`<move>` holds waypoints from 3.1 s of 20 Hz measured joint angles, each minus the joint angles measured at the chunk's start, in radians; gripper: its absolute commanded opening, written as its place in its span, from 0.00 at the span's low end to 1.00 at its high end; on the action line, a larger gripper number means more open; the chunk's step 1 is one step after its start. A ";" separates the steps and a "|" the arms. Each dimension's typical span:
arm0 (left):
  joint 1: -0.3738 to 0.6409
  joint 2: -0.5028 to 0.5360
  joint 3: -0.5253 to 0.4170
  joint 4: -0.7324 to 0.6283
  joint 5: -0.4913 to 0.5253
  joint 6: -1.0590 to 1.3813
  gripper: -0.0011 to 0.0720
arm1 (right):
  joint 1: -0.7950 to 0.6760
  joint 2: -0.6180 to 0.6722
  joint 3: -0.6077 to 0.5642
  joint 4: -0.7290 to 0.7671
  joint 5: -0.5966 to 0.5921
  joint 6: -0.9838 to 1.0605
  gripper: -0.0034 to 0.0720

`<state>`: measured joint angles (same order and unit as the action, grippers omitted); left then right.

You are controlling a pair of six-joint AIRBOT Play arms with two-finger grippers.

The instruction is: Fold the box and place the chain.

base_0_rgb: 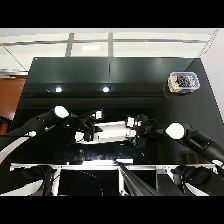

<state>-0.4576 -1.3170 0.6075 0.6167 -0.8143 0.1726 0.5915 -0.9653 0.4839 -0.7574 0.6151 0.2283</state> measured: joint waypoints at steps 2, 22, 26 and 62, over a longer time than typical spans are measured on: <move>0.000 0.000 0.000 0.000 0.000 0.000 0.05 | -0.005 0.000 0.000 0.018 -0.021 -0.012 0.88; 0.000 0.000 0.000 0.001 -0.005 0.002 0.05 | -0.053 -0.144 0.001 0.246 0.126 -0.389 0.88; 0.000 0.000 0.000 0.001 -0.005 0.001 0.05 | -0.053 -0.182 0.001 0.248 0.129 -0.417 0.88; 0.016 0.212 0.077 0.352 -0.148 -0.367 0.42 | -0.010 -0.242 0.001 0.200 0.033 -0.382 0.60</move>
<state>-0.4412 -1.1049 0.6849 0.9688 -0.9623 -0.1940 0.5812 -1.2072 0.4850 -0.5579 0.6479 -0.1539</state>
